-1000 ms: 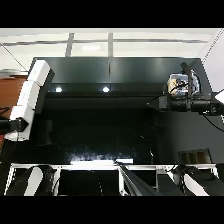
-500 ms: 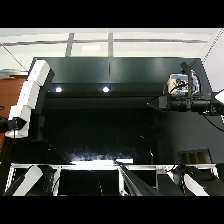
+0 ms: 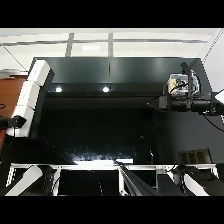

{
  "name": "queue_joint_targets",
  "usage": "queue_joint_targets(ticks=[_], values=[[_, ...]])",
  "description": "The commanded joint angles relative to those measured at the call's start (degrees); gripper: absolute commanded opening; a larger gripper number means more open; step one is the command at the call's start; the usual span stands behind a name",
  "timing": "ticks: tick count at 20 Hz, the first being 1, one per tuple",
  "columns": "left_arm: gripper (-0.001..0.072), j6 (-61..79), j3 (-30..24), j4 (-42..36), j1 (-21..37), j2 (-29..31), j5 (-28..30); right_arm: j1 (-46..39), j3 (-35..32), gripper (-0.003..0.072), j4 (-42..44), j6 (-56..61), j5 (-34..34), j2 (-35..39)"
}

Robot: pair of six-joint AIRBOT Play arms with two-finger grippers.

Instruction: Fold the box and place the chain.

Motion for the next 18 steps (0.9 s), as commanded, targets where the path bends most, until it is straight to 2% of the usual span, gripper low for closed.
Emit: queue_joint_targets(ticks=[1, 4, 7, 10, 11, 12, 13, 14, 16, 18], values=[[0.0717, 0.0, 0.2, -0.8, 0.0, 0.2, 0.1, 0.0, 0.0, 0.0028, 0.0, 0.0, 0.1, 0.0], [0.0717, -1.7, 1.7, -3.2, 0.0, 2.9, -1.9, 0.0, 0.0, 0.0028, 0.1, 0.0, 0.4, 0.0], [0.0717, -6.2, 6.9, -6.2, -0.6, 7.9, -3.5, 0.0, 0.0, 0.0028, 0.1, 0.0, 0.7, 0.0], [0.0713, -7.2, 12.6, -12.6, -5.6, 11.9, -6.9, 0.0, 0.0, 0.0029, 0.1, -0.1, -0.3, 0.0], [0.0655, -7.2, 14.3, -15.8, -8.9, 12.6, -8.1, 0.0, 0.1, 0.0029, 0.2, -0.1, -1.6, 0.0], [0.0515, -7.3, 15.8, -18.1, -12.6, 12.9, -9.3, 0.0, 0.4, 0.0029, -0.4, -0.5, -2.7, 0.0], [0.0193, -9.0, 17.2, -18.8, -17.1, 13.1, -10.9, -0.2, 1.3, 0.0028, -3.3, -1.5, -3.1, 0.1], [0.0026, -10.9, 18.3, -18.8, -21.5, 13.2, -12.3, -0.8, 3.3, 0.0027, -10.0, -0.4, -3.0, 0.1], [0.0024, -18.4, 19.1, -16.1, -31.4, 13.9, -12.4, -2.2, 8.7, 0.0027, -25.9, 10.0, -3.3, 1.2], [0.0022, -32.5, 19.0, -5.5, -41.7, 15.9, -12.3, -2.4, 10.9, 0.0027, -38.4, 19.9, -8.1, 5.6]])
